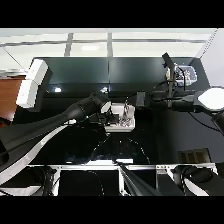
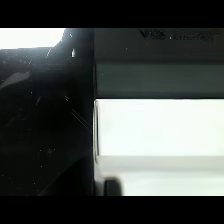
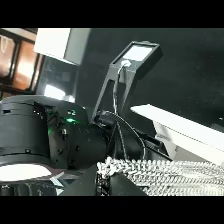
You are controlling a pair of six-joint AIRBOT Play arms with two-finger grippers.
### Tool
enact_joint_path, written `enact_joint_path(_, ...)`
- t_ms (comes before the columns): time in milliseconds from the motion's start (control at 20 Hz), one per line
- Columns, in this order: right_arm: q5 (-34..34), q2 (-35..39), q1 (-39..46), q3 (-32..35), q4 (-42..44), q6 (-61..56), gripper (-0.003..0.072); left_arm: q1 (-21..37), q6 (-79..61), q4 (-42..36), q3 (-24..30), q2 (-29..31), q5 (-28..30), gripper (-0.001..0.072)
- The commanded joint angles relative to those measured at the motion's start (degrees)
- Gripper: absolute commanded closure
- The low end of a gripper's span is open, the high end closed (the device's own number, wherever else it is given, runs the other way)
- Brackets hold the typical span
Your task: Fold the box and place the chain.
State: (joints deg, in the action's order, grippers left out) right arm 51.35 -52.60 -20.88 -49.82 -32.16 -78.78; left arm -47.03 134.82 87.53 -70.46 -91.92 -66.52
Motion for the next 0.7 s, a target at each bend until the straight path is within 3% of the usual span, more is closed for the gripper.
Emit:
enact_joint_path(0, 0.6, -0.1, -0.1, 0.0, 0.0, 0.2, 0.0662, 0.0, 0.0, 0.0, 0.0, 0.0, 0.0, 0.0682)
enact_joint_path(50, 0.8, -0.1, -0.1, 0.0, -0.6, 0.1, 0.0659, 0.0, 0.0, 0.0, 0.0, 0.0, 0.0, 0.0683)
enact_joint_path(100, 1.5, -0.1, -0.1, 0.0, -2.0, -0.6, 0.0548, 0.0, 0.0, 0.0, 0.0, 0.0, 0.0, 0.0683)
enact_joint_path(150, 2.2, -0.2, -0.1, 0.0, -3.5, -1.3, 0.0333, 0.0, 0.0, 0.0, 0.0, 0.0, 0.0, 0.0683)
enact_joint_path(200, 2.7, -0.2, 0.0, 0.0, -5.6, -2.1, 0.0298, 0.0, 0.0, 0.0, 0.0, 0.0, 0.0, 0.0682)
enact_joint_path(450, 2.3, -0.2, 4.7, 0.0, -16.7, -3.4, 0.0315, 0.0, 0.0, 0.0, 0.0, 0.0, 0.1, 0.0682)
enact_joint_path(650, 2.5, -0.2, 9.8, 0.0, -35.8, -8.5, 0.0315, 0.0, 0.0, 0.0, 0.0, 0.0, 0.1, 0.0683)
